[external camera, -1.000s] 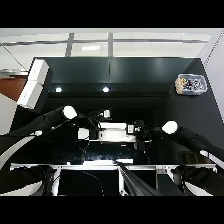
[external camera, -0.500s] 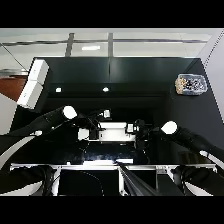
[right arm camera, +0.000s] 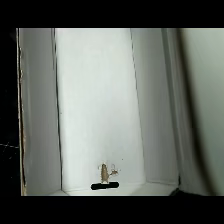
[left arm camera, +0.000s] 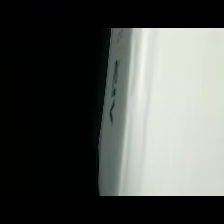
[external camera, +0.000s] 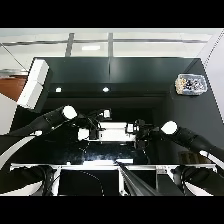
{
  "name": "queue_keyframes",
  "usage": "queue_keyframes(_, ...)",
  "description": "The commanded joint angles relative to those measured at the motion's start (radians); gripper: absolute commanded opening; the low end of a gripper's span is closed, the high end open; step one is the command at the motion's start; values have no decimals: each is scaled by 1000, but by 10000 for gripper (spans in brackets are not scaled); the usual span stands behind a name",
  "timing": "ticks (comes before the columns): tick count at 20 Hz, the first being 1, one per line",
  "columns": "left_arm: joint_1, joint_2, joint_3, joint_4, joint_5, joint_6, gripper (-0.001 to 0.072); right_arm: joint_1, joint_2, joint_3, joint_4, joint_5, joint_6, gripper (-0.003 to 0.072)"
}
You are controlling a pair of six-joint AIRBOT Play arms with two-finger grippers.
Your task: Fold the box and place the chain.
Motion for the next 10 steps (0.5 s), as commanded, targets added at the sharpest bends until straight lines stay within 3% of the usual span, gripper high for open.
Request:
queue_keyframes(1,0,0,0,-7,0,0,27,1,-1,0,-3,-1,0,711)
queue_keyframes(5,0,0,0,-7,0,0,27,1,-1,0,-3,-2,0,710)
queue_keyframes(6,0,0,0,-7,0,0,27,1,-1,0,-3,-1,0,651)
queue_keyframes(7,0,0,0,-7,0,0,27,1,-1,0,-3,-1,0,520)
queue_keyframes(8,0,0,0,-7,0,0,27,1,-1,0,-3,0,0,478)
queue_keyframes(10,0,0,0,-7,-4,0,27,1,-1,0,-3,0,0,479)
